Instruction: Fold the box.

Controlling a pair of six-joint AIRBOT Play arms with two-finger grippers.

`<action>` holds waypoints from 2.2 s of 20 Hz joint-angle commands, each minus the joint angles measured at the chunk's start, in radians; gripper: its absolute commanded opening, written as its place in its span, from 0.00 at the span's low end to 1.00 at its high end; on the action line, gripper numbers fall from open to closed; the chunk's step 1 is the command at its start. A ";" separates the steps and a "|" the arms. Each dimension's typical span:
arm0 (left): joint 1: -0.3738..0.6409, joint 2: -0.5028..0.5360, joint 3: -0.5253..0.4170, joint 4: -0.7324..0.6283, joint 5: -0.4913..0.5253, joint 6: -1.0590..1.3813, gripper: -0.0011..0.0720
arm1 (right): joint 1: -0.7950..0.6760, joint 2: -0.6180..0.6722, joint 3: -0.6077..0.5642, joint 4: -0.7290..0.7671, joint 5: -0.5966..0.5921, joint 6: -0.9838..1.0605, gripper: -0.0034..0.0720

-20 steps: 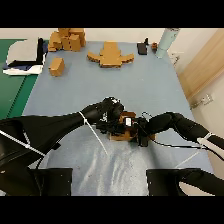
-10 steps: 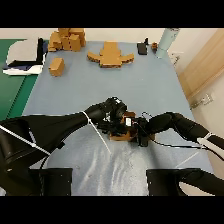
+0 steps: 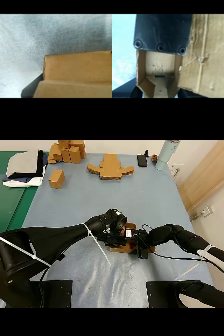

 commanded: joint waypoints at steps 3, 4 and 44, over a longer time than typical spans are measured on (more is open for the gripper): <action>-0.001 0.000 0.005 -0.008 -0.004 0.002 0.04 | 0.000 0.000 0.001 0.000 0.002 -0.001 0.71; -0.001 0.000 0.008 -0.008 -0.005 0.002 0.30 | 0.000 0.000 0.001 0.000 0.002 -0.001 0.71; 0.229 0.000 0.208 -0.274 -0.291 0.098 0.60 | 0.000 0.001 0.001 0.000 0.002 -0.001 0.71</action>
